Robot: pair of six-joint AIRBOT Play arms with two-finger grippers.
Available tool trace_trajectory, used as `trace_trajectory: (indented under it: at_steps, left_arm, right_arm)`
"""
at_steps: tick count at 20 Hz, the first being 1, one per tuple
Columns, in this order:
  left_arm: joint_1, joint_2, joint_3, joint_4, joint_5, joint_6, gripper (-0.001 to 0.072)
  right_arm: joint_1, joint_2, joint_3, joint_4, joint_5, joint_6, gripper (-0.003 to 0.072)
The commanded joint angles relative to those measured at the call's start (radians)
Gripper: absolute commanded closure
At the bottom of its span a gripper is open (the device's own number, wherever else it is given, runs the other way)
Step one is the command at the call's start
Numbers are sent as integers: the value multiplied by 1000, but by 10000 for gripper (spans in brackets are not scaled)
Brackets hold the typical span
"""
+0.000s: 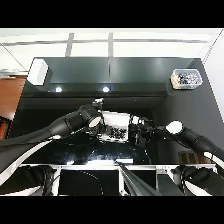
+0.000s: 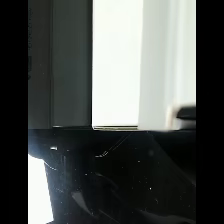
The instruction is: Fold the box and place the chain.
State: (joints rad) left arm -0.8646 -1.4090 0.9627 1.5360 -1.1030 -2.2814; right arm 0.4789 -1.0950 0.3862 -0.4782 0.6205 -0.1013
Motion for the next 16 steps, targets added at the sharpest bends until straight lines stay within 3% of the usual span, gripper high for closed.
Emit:
trace_trajectory:
  at_steps: [1,9,10,11,16]
  left_arm:
    - [0,-1,0,0,2,0,678]
    - [0,-1,0,0,2,0,678]
    - [0,-1,0,0,2,0,678]
    - [0,-1,0,0,2,0,678]
    - [0,-1,0,0,2,0,678]
  right_arm:
    - [1,-5,0,18,-9,-23,454]
    - [32,-6,0,2,-24,-23,455]
    - [37,-6,0,2,-34,-16,488]
    - [36,-6,0,4,-53,4,643]
    - [36,-6,0,6,-90,49,640]
